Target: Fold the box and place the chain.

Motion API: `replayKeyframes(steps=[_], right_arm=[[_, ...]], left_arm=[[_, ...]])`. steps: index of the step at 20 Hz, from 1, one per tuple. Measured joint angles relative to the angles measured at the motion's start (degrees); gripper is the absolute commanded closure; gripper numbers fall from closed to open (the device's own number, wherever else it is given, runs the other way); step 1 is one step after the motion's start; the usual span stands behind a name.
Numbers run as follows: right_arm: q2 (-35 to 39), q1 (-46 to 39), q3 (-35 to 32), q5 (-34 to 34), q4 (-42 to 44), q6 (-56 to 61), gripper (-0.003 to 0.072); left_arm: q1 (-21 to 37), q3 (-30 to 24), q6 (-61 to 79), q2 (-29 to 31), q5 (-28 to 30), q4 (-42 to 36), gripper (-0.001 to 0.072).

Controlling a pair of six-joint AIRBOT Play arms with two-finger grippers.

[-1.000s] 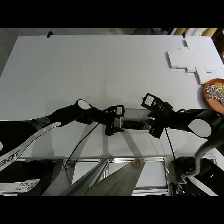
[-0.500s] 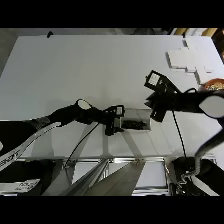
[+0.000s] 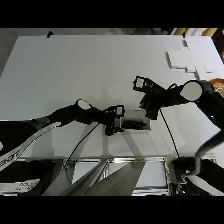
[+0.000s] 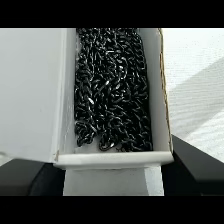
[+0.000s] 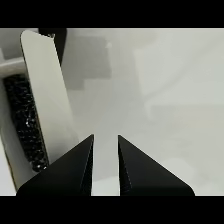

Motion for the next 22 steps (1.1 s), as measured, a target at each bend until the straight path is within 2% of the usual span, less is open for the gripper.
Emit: replayKeyframes(steps=[3,11,18,20,22], right_arm=[[1.31,0.00,-2.05,1.16,0.94,-1.70,0.0537],[11.02,0.00,-9.60,2.10,4.04,-6.73,0.0537],[12.59,0.83,-14.05,2.01,5.92,-10.38,0.0527],[12.68,1.75,-15.08,1.77,5.99,-11.76,0.0488],[12.72,2.29,-15.63,1.25,5.97,-12.44,0.0488]], left_arm=[[0.00,0.00,0.02,0.00,0.00,0.02,0.0397],[0.00,0.00,0.00,0.00,0.00,0.02,0.0397],[0.00,0.00,0.00,0.00,-0.02,0.00,0.0397],[0.00,0.00,0.00,0.00,0.00,0.02,0.0397],[0.00,0.00,0.00,0.00,-0.02,0.02,0.0397]])
